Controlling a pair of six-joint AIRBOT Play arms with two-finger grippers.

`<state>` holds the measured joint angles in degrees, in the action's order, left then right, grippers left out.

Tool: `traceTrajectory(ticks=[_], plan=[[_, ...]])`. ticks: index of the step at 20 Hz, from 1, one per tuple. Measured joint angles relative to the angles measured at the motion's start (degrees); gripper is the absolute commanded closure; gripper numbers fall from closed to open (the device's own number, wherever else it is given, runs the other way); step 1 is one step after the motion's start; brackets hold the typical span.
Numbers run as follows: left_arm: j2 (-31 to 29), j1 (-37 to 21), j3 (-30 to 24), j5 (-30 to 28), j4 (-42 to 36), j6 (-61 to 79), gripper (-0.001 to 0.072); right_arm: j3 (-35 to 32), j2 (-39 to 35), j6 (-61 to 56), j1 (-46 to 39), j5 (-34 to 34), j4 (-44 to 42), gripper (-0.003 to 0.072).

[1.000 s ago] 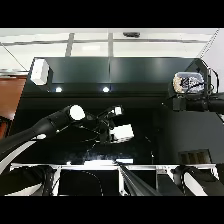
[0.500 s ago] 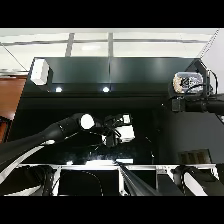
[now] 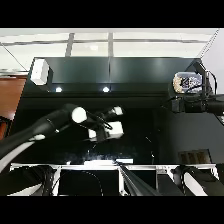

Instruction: Fold the box and place the chain.

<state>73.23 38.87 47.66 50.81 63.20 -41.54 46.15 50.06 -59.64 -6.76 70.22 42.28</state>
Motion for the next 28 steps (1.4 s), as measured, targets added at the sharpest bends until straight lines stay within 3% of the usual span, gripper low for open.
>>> traceTrajectory(ticks=[3,6,9,12,16,24,25,26,28], plan=[[-3.3,-13.1,0.2,6.0,12.1,-11.1,0.0401,0.0,0.0,0.0,0.0,-0.3,0.0,0.0675],[-5.2,-31.3,0.3,9.7,18.4,-18.2,0.0397,0.0,0.0,0.0,0.0,-0.8,0.0,0.0675],[-5.9,-48.1,0.4,7.7,19.6,-23.1,0.0394,0.0,0.0,0.0,0.0,-1.2,0.0,0.0675],[-5.6,-58.5,0.8,0.5,17.5,-25.4,0.0396,0.0,0.0,-0.1,0.0,-1.3,0.0,0.0676],[0.2,-62.5,5.6,-7.3,16.0,-25.7,0.0396,0.0,0.0,-0.2,0.1,-1.6,0.0,0.0675],[16.0,-59.7,20.1,-10.6,15.2,-25.6,0.0394,0.0,0.0,-0.9,0.1,-3.8,0.0,0.0675],[17.2,-59.3,21.4,-10.6,15.0,-25.7,0.0325,0.0,0.0,-1.2,0.1,-4.1,0.0,0.0676],[18.0,-59.0,22.6,-10.7,14.7,-25.7,0.0024,0.0,0.0,-1.3,0.1,-4.3,0.0,0.0675],[19.1,-58.7,24.9,-10.6,14.3,-26.0,-0.0005,0.0,0.0,-1.5,0.1,-4.6,0.0,0.0676]])
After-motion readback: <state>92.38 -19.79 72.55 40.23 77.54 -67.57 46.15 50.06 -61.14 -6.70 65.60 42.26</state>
